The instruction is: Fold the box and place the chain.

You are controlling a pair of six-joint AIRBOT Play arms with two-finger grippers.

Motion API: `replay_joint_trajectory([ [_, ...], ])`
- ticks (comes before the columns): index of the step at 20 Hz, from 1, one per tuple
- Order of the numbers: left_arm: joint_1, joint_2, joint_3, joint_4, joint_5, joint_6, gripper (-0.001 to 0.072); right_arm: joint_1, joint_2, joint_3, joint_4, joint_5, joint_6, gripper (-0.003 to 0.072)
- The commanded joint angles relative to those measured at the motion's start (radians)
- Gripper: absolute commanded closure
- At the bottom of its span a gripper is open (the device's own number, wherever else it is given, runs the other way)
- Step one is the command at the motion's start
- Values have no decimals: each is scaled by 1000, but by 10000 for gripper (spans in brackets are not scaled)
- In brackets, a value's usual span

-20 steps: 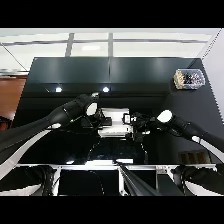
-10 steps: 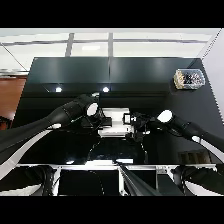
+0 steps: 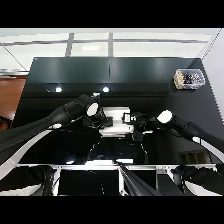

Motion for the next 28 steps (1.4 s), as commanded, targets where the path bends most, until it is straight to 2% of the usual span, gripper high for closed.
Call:
replay_joint_trajectory([
  [1,0,0,3,23,-19,18,685,-3,52,0,-78,-2,82,-34],
  [5,0,0,41,100,-79,24,685,-3,150,0,-172,32,106,-34],
  [10,-1,-12,53,124,-115,23,686,0,158,0,-164,46,104,-34],
  [11,-6,-19,53,132,-130,23,686,0,157,0,-154,55,104,14],
  [22,-26,-29,53,130,-110,21,685,29,142,-8,-145,65,95,17],
  [23,-26,-29,53,130,-110,21,685,29,142,-8,-145,62,101,109],
  [24,-26,-29,53,130,-110,21,685,29,142,-8,-145,62,101,270],
  [26,-26,-29,53,130,-110,21,685,29,142,-8,-142,58,137,277],
  [27,-26,-29,53,130,-110,21,685,29,142,-8,-142,60,172,424],
  [28,-26,-29,53,130,-110,21,685,29,142,-8,-141,60,196,448],
])
